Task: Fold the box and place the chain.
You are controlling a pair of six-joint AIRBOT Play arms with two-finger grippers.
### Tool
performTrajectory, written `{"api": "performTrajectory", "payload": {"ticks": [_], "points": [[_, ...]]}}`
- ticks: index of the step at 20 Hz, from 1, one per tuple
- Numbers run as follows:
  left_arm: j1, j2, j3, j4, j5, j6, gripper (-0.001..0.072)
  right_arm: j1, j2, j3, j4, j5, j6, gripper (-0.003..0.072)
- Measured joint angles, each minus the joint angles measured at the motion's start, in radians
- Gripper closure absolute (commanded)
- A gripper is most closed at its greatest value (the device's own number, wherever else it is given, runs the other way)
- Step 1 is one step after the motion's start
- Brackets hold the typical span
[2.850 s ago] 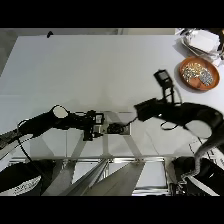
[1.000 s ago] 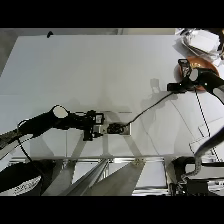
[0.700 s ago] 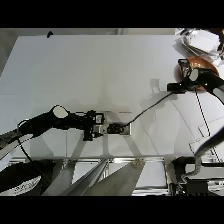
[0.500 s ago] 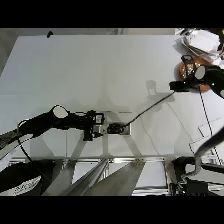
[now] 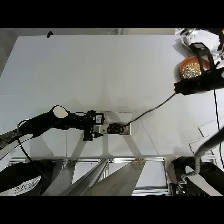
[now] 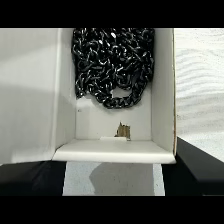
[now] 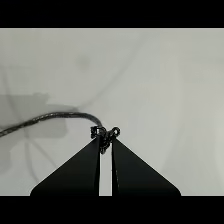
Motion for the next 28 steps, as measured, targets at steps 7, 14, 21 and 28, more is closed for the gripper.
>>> {"api": "performTrajectory", "payload": {"ticks": [7, 14, 21, 28], "points": [[0.0, 0.0, 0.0, 0.0, 0.0, 0.0, 0.0677, 0.156, 0.194, 0.0, 0.336, 0.078, 0.018, 0.0674], [0.0, 0.0, 0.0, 0.0, 0.0, 0.0, 0.0677, 0.306, 0.222, 0.0, 0.534, 0.021, 0.021, 0.0674], [0.0, 0.0, 0.0, 0.0, 0.0, 0.0, 0.0677, 0.404, 0.225, 0.0, 0.723, -0.159, -0.031, 0.0674], [0.0, 0.0, 0.0, 0.0, 0.0, 0.0, 0.0677, 0.435, 0.225, 0.0, 0.809, -0.362, -0.08, 0.0674]]}}
